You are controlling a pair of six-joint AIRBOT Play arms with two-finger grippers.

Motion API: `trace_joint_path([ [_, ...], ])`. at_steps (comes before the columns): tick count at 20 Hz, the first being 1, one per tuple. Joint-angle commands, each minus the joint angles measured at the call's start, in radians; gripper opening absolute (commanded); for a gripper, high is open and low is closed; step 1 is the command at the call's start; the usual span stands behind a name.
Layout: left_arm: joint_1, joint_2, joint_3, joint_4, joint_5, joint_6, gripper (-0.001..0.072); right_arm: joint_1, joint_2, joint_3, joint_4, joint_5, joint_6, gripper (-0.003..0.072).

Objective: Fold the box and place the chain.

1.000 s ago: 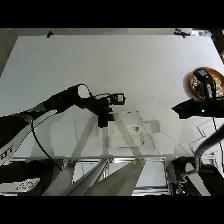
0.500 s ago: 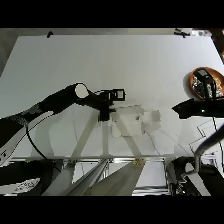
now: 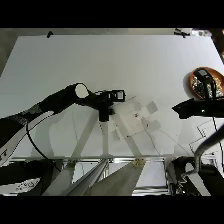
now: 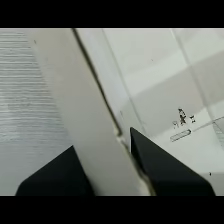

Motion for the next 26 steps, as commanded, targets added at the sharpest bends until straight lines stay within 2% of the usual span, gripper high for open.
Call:
trace_joint_path([
  [1,0.000,-0.023,0.001,0.000,-0.037,-0.005,0.0233,-0.001,0.001,0.000,0.000,0.001,0.000,0.0156],
  [6,0.000,-0.023,0.001,0.000,-0.061,-0.008,0.0205,-0.001,0.001,0.000,0.000,0.000,0.000,0.0156],
  [7,0.000,-0.025,0.001,0.000,-0.069,-0.008,0.0166,-0.001,0.001,0.000,0.000,0.000,0.000,0.0156],
  [8,0.000,-0.027,0.001,0.001,-0.075,-0.008,0.0072,-0.001,0.001,0.000,0.000,0.000,0.000,0.0156],
  [10,0.000,-0.028,0.001,0.001,-0.075,-0.004,0.0006,-0.001,0.001,0.000,0.000,0.000,0.000,0.0156],
  [17,0.000,-0.027,0.001,0.005,0.000,0.085,0.0005,-0.001,0.001,0.000,0.001,0.000,0.003,0.0156],
  [20,0.000,-0.027,0.001,0.048,0.046,0.081,0.0005,-0.001,0.001,0.000,0.001,0.000,0.003,0.0156],
  [26,0.000,-0.026,0.006,0.173,-0.021,-0.019,0.0003,-0.001,0.001,0.000,0.002,-0.003,0.003,0.0156],
])
